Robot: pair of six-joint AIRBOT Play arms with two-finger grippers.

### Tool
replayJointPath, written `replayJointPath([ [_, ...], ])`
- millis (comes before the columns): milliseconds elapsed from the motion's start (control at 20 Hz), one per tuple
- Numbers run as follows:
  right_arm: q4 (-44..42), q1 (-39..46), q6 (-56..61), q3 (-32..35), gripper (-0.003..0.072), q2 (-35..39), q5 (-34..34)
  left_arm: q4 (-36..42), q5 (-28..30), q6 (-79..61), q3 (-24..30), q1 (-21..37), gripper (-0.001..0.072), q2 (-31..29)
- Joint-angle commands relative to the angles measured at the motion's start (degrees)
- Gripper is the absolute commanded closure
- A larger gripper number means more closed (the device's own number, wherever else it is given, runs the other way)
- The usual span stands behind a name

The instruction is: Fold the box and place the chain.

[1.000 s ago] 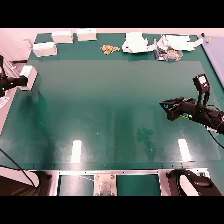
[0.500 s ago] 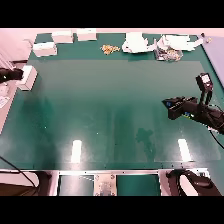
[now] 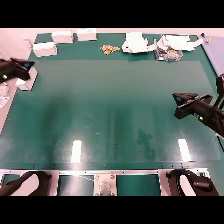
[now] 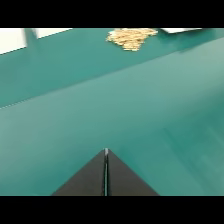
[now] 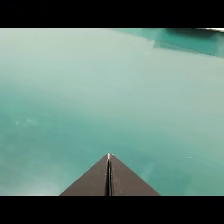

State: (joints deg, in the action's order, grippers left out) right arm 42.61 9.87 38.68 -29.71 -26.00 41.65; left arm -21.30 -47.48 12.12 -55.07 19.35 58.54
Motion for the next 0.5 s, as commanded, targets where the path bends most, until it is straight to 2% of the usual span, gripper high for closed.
replayJointPath([
  [0,0.0,0.0,0.4,4.1,0.0684,5.0,-1.5,5.5,8.8,-4.8,15.7,-6.7,0.0696,-14.2],
  [250,1.5,0.0,0.4,13.2,0.0686,15.3,-3.1,9.8,19.8,-8.2,37.6,-16.4,0.0696,-30.6],
  [450,1.6,0.0,0.3,19.8,0.0686,20.4,-4.8,10.0,26.1,-8.2,49.0,-22.3,0.0695,-39.8],
])
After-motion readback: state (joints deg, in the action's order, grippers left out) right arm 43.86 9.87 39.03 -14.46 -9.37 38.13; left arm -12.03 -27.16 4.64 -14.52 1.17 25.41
